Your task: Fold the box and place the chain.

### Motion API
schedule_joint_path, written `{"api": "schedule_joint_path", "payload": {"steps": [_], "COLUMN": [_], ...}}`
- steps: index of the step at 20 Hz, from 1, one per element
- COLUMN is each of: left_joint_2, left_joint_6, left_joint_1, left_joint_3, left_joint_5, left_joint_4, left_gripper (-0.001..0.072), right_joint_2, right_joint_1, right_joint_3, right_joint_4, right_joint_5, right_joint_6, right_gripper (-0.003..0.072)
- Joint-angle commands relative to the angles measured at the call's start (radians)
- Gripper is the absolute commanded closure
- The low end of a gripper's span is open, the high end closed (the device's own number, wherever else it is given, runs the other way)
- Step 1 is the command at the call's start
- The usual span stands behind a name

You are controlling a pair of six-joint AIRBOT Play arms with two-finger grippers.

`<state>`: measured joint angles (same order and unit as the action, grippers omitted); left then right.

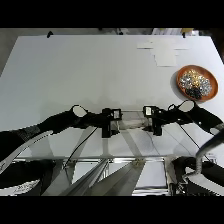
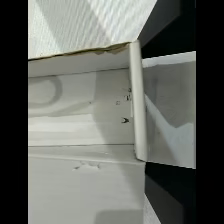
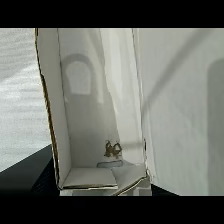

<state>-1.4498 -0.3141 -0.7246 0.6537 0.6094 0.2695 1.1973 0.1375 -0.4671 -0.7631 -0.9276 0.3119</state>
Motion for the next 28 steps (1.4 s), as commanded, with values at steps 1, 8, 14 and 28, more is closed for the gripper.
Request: {"api": "schedule_joint_path", "payload": {"steps": [1, 8, 14, 28], "left_joint_2": [-0.008, -0.027, -0.039, -0.069], "left_joint_6": [0.000, -0.068, -0.135, -0.134], "left_joint_1": [0.001, 0.014, 0.012, 0.012], "left_joint_3": [0.002, 0.022, 0.040, 0.040], "left_joint_5": [-0.040, -0.050, 0.010, 0.045], "left_joint_4": [-0.005, -0.007, -0.007, -0.009], "left_gripper": [0.0010, 0.0011, 0.0011, 0.0463], "right_joint_2": [-0.001, -0.001, -0.001, -0.001], "right_joint_1": [0.000, 0.000, 0.000, 0.000], "right_joint_3": [0.000, 0.000, 0.000, 0.000], "right_joint_4": [0.000, 0.000, 0.000, 0.000], "right_joint_5": [0.000, 0.000, 0.000, 0.000], "right_joint_6": [0.001, 0.000, 0.000, 0.000], "right_gripper": [0.0365, 0.0365, 0.0365, 0.0365]}}
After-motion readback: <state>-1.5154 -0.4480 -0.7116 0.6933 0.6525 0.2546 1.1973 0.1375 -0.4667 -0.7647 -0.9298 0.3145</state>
